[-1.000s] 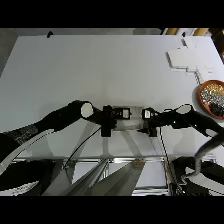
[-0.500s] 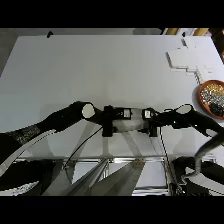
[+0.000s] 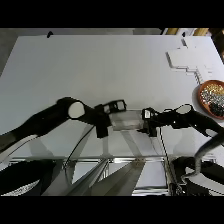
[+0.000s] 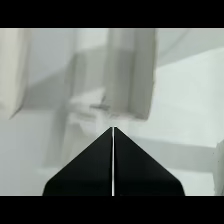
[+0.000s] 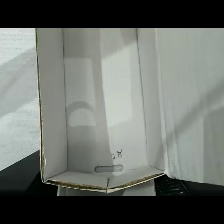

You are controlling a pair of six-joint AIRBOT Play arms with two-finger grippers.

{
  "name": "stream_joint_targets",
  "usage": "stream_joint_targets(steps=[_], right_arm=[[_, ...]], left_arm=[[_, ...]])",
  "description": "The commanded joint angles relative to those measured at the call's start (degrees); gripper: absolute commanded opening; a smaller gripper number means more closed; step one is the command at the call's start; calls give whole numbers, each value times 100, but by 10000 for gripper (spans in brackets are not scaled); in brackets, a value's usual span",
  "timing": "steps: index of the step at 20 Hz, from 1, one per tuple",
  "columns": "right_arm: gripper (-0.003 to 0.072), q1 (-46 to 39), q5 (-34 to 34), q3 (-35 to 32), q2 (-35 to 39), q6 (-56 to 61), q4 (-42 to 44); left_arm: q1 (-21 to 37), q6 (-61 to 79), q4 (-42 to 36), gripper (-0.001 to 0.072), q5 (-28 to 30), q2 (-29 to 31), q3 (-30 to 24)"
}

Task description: Fold the box and place the chain.

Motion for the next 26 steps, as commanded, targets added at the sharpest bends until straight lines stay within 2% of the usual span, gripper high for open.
stream_joint_targets(steps=[1,4,6,8,11,16,18,21,26], right_arm=[[379,0,7,-2,2,-2,-9],[379,0,9,-2,2,-2,-11],[379,0,7,-2,2,-2,-11],[379,0,7,-2,2,-2,-15],[379,0,7,-2,2,-2,-17],[379,0,7,-2,2,-2,-20],[379,0,7,-2,2,-2,-20],[379,0,9,-2,2,-2,-20],[379,0,7,-2,2,-2,-20]], left_arm=[[409,-2323,848,5,-522,629,0],[870,-3630,918,5,-597,739,-153],[1071,-4387,883,5,-420,691,-509],[1106,-4955,743,6,-50,570,-949],[1106,-4977,2,6,623,238,-1429],[1097,-4271,-1340,6,1209,-20,-1443],[1097,-4269,-1440,6,1296,-70,-1443],[1043,-4264,-1486,3,1038,-170,-1434],[776,-4120,-1847,4,922,-33,-1130]])
